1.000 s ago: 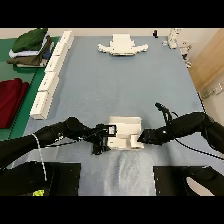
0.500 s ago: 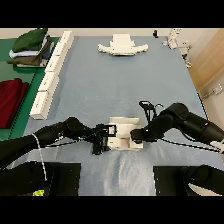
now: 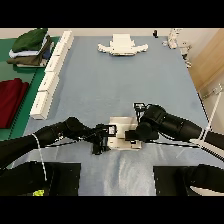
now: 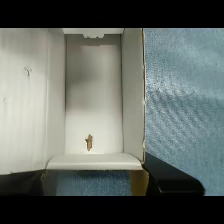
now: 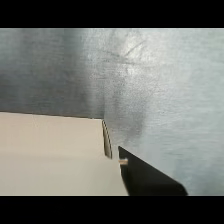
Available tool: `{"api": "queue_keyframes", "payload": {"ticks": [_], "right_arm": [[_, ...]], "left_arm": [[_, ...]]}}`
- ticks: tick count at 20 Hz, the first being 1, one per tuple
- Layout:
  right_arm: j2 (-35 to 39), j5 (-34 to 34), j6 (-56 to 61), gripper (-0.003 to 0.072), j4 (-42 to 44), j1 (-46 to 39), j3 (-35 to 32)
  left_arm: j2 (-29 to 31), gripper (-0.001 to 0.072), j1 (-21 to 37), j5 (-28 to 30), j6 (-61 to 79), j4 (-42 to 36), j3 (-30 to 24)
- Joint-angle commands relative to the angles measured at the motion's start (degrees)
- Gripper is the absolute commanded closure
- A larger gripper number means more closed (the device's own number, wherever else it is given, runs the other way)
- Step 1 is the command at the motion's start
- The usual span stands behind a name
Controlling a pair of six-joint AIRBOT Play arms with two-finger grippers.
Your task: Fold the box.
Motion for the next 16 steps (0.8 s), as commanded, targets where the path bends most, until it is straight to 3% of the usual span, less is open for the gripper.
{"api": "queue_keyframes", "payload": {"ticks": [1,7,9,16], "right_arm": [[-2.12,0.02,2.54,0.0273,-0.98,0.42,0.35],[-2.80,2.34,3.39,0.0353,-0.96,0.72,0.35],[-2.80,2.34,3.45,0.0677,-0.96,0.72,0.35],[-2.78,2.69,3.28,0.0677,-0.96,0.72,0.37]], "left_arm": [[-0.02,0.0198,-0.02,0.00,0.02,0.02,0.04],[-0.02,0.0199,-0.02,0.00,0.02,0.02,0.04],[-0.02,0.0198,-0.02,0.00,0.02,0.02,0.04],[-0.02,0.0198,-0.02,0.00,0.02,0.02,0.04]]}}
